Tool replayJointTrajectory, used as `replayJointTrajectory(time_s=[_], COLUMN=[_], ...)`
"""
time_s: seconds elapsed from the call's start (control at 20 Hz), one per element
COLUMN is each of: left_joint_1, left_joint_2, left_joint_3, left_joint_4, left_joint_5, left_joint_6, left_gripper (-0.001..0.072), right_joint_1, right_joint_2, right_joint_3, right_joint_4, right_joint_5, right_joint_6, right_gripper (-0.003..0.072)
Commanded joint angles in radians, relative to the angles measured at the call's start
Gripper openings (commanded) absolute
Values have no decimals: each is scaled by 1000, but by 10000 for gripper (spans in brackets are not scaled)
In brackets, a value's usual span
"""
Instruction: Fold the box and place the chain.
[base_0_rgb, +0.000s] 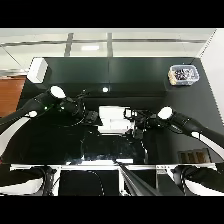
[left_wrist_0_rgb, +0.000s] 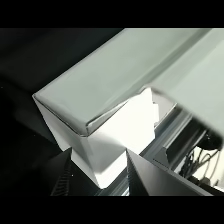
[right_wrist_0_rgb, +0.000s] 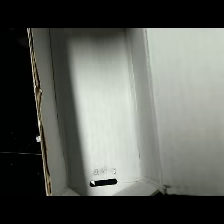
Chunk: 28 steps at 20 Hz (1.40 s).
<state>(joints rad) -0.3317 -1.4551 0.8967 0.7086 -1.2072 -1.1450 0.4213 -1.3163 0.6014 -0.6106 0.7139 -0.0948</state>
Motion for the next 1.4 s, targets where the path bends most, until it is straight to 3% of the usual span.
replayJointTrajectory(time_s=[0.0, 0.35, 0.75, 1.0, 1.1, 1.35], left_joint_1=[-46, -121, -134, -230, -283, -368], left_joint_2=[0, 0, -1, -3, -16, -42], left_joint_3=[38, 51, 56, 100, 142, 216], left_joint_4=[44, 158, 205, 477, 581, 700], left_joint_5=[23, 56, 102, 138, 123, 44], left_joint_6=[-95, -211, -287, -510, -601, -807], left_gripper=[399, 399, 399, 398, 325, 290], right_joint_1=[0, 0, 0, 0, 0, 0], right_joint_2=[0, 0, 0, 0, 0, 0], right_joint_3=[1, 1, 1, 1, 1, 1], right_joint_4=[0, 0, 0, 0, 0, 0], right_joint_5=[0, 0, 0, 0, 0, 0], right_joint_6=[0, 0, 0, 0, 0, 0], right_gripper=[137, 137, 137, 137, 137, 137])
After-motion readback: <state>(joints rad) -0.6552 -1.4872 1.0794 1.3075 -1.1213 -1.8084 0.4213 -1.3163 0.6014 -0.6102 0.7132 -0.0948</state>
